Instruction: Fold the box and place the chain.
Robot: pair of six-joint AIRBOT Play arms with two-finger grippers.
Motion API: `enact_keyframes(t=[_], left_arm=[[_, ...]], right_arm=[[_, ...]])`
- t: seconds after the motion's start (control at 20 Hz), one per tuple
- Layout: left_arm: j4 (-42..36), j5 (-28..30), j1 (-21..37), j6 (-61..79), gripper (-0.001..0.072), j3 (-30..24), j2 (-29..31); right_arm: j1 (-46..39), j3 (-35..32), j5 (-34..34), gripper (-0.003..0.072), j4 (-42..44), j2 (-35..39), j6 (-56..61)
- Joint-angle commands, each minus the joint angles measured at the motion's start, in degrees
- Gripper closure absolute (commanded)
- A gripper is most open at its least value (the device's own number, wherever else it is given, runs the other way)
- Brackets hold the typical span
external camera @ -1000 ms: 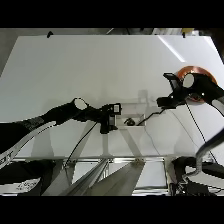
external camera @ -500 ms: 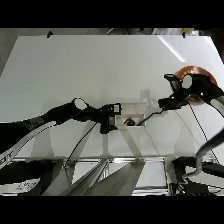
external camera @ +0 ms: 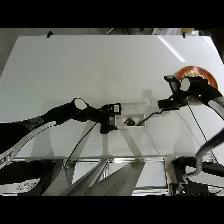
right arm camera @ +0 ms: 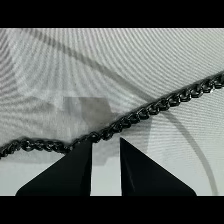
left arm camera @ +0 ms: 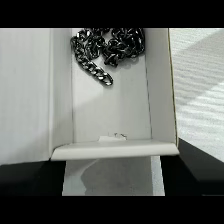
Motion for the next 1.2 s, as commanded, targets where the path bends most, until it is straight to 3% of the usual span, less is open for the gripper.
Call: enact_keyframes(t=[0.0, 0.05, 0.1, 0.4, 0.75, 0.95, 1.15], left_arm=[[0.0, 0.0, 0.0, 0.0, 0.0454, 0.0, 0.0], [0.0, 0.0, 0.0, 0.0, 0.0454, 0.0, 0.0], [0.0, 0.0, 0.0, 0.0, 0.0454, 0.0, 0.0], [0.0, 0.0, 0.0, 0.0, 0.0454, 0.0, 0.0], [0.0, 0.0, 0.0, 0.0, 0.0454, 0.0, 0.0], [0.0, 0.0, 0.0, 0.0, 0.0454, 0.0, 0.0], [0.0, 0.0, 0.0, 0.0, 0.0454, 0.0, 0.0]], right_arm=[[0.0, -0.3, -0.9, 0.0534, -0.1, -0.5, 0.0], [0.0, -0.5, -1.0, 0.0546, -0.1, -0.5, 0.0], [0.0, -0.5, -1.0, 0.0681, 0.0, -0.5, 0.0], [0.0, -0.5, 1.6, 0.0676, 2.0, 7.5, -0.9], [0.6, -0.5, 9.4, 0.0676, 19.3, 25.2, -8.7], [8.3, -0.5, 10.5, 0.0676, 25.2, 32.3, -9.7], [17.9, -0.5, 6.4, 0.0675, 30.8, 33.7, -9.7]])
